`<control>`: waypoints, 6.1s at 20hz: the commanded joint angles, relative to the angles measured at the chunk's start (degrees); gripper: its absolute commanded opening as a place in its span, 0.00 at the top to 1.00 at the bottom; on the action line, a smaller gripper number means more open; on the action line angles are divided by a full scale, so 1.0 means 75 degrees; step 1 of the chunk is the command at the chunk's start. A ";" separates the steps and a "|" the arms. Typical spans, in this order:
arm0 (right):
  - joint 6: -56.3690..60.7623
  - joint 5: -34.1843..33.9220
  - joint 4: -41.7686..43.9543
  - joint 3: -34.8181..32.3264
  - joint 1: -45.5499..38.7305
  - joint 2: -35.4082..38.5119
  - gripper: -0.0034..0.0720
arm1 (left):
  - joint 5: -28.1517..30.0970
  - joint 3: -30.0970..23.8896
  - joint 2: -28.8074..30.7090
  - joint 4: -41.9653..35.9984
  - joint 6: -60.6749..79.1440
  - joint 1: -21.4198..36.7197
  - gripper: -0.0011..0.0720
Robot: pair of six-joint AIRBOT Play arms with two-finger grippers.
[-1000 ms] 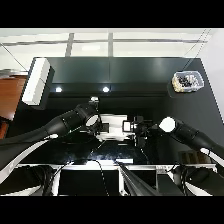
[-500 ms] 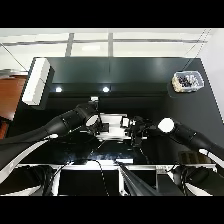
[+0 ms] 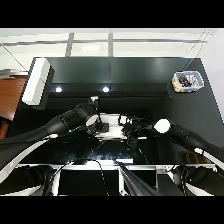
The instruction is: Fold the box and place the chain.
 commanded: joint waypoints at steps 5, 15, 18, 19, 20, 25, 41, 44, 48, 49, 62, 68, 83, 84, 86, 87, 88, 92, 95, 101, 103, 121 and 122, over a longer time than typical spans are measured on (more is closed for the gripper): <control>0.0003 -0.0050 -0.0050 0.0003 0.0032 -0.0035 0.51 | 0.0009 -0.0003 0.0003 -0.0058 -0.0012 0.0006 0.95; 0.5447 0.2468 -0.1784 0.0070 -0.2092 0.1201 0.93 | -0.0020 -0.0003 0.0003 -0.0079 -0.0009 0.0006 0.95; 0.6513 0.4266 -0.1918 0.0067 -0.3789 0.1830 0.93 | -0.0041 -0.0003 0.0003 -0.0082 -0.0009 0.0006 0.95; 0.7067 0.4508 -0.1920 0.0067 -0.4304 0.1909 0.93 | -0.0044 -0.0003 0.0003 -0.0079 -0.0009 0.0006 0.95; 0.7705 0.4602 -0.1900 0.0052 -0.4762 0.1912 0.93 | -0.0044 -0.0003 0.0003 -0.0082 -0.0009 0.0006 0.95; 0.9110 0.4057 -0.2011 -0.0571 -0.5476 0.1664 0.93 | 0.0006 -0.0003 -0.0020 -0.0070 -0.0009 0.0006 0.95; 0.9104 0.2649 -0.0172 -0.0804 -0.3220 0.0679 0.35 | -0.0006 -0.0003 -0.0134 -0.0058 -0.0003 0.0006 0.95; 0.8810 0.3034 -0.0192 -0.0551 -0.3220 0.0682 0.06 | -0.0015 -0.0003 -0.0134 -0.0058 -0.0006 0.0006 0.95; 0.8676 0.3357 -0.0111 -0.0405 -0.3185 0.0682 0.06 | -0.0012 -0.0003 -0.0134 -0.0055 -0.0006 0.0006 0.95; 0.8647 0.3410 0.0015 -0.0391 -0.3177 0.0682 0.06 | -0.0015 -0.0003 -0.0134 -0.0055 -0.0006 0.0006 0.95; 1.1060 0.2235 -0.1166 0.0251 -0.1177 0.0679 0.25 | -0.0012 -0.0003 -0.0134 -0.0017 -0.0003 0.0038 0.95; 1.2951 0.1906 -0.3118 0.1093 -0.0224 0.0670 0.26 | -0.0009 -0.0003 -0.0134 0.0009 0.0023 0.0038 0.95; 1.4560 0.2326 -0.4421 0.1903 0.0574 0.0131 0.54 | 0.0064 -0.0003 -0.0134 0.0000 0.0023 0.0035 0.95; 1.4705 0.2361 -0.4605 0.1988 0.0627 0.0070 0.54 | 0.0064 -0.0003 -0.0134 0.0003 0.0023 0.0035 0.94; 1.4912 0.2559 -0.4893 0.2159 0.0688 -0.0090 0.54 | 0.0067 -0.0003 -0.0134 0.0000 0.0023 0.0035 0.95; 1.4991 0.2702 -0.5045 0.2261 0.0702 -0.0192 0.54 | 0.0064 -0.0003 -0.0134 0.0000 0.0023 0.0035 0.95; 1.5000 0.2824 -0.5115 0.2352 0.0731 -0.0291 0.54 | 0.0064 -0.0003 -0.0134 0.0000 0.0023 0.0035 0.95; 1.5265 0.3159 -0.5406 0.2637 0.0868 -0.0644 0.54 | 0.0073 -0.0003 -0.0134 0.0000 0.0023 0.0035 0.94; 1.5481 0.3494 -0.5741 0.2990 0.1020 -0.0965 0.54 | 0.0076 -0.0003 -0.0134 0.0000 0.0023 0.0035 0.95; 1.6026 0.4290 -0.6129 0.3646 0.1180 -0.1644 0.56 | 0.0073 -0.0003 -0.0134 -0.0003 0.0023 0.0035 0.95; 1.6040 0.4540 -0.6126 0.3923 0.1183 -0.1851 0.56 | 0.0073 -0.0003 -0.0134 -0.0003 0.0023 0.0035 0.95; 1.6343 0.4593 -0.6260 0.4205 0.1236 -0.2509 0.56 | 0.0073 -0.0003 -0.0134 0.0000 0.0020 0.0035 0.95; 1.6343 0.4619 -0.6237 0.4205 0.1236 -0.2527 0.56 | 0.0070 -0.0003 -0.0134 0.0000 0.0023 0.0035 0.95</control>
